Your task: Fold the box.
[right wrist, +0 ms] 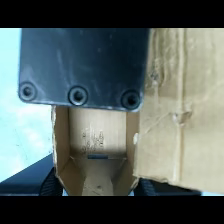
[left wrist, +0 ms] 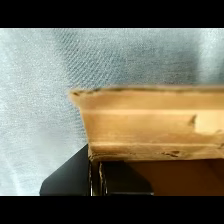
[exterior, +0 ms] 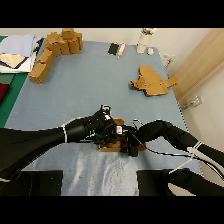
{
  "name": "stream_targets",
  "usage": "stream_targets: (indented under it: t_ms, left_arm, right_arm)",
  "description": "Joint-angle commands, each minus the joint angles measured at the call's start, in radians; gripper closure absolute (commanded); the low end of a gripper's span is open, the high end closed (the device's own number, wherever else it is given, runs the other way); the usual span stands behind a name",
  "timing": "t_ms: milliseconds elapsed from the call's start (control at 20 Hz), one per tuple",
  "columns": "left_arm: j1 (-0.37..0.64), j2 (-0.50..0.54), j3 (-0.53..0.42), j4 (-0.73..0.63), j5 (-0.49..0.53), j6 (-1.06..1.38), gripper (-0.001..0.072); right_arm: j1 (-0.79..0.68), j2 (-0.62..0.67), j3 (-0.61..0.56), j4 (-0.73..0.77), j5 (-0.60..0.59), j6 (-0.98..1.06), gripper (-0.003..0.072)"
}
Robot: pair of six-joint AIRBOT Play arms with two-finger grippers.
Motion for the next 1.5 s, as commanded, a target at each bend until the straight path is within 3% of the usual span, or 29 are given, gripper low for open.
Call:
stream_targets:
  t_ms: [0,50,100,150,350,700,1050,1450]
  left_arm:
    - [0.000,0.000,0.002,-0.031,0.000,0.012,0.0693]
    - [0.000,0.002,0.002,-0.037,0.000,0.016,0.0607]
    - [0.000,0.002,0.008,-0.039,-0.006,0.016,0.0287]
    - [0.000,0.002,0.016,-0.039,-0.011,0.015,0.0104]
    - [0.007,0.002,0.056,-0.039,-0.033,0.020,0.0106]
    - [0.085,0.002,0.080,-0.092,-0.197,0.056,0.0106]
    - [0.160,0.002,0.108,-0.218,-0.222,0.175,0.0107]
    - [0.322,0.002,0.156,-0.393,-0.254,0.296,0.0107]
  right_arm:
    - [0.001,-0.001,0.001,0.003,0.002,0.000,0.0183]
    - [0.001,-0.001,0.001,0.003,0.002,-0.001,0.0183]
    - [0.001,-0.001,0.001,0.003,0.002,-0.001,0.0183]
    - [0.001,-0.001,0.001,0.003,0.002,-0.001,0.0184]
    - [0.001,-0.001,0.001,0.003,0.002,0.000,0.0184]
    - [0.001,-0.001,0.001,0.003,0.002,-0.001,0.0183]
    - [0.001,-0.001,0.001,0.003,0.002,0.000,0.0183]
    - [0.001,-0.001,0.001,0.003,0.002,-0.001,0.0183]
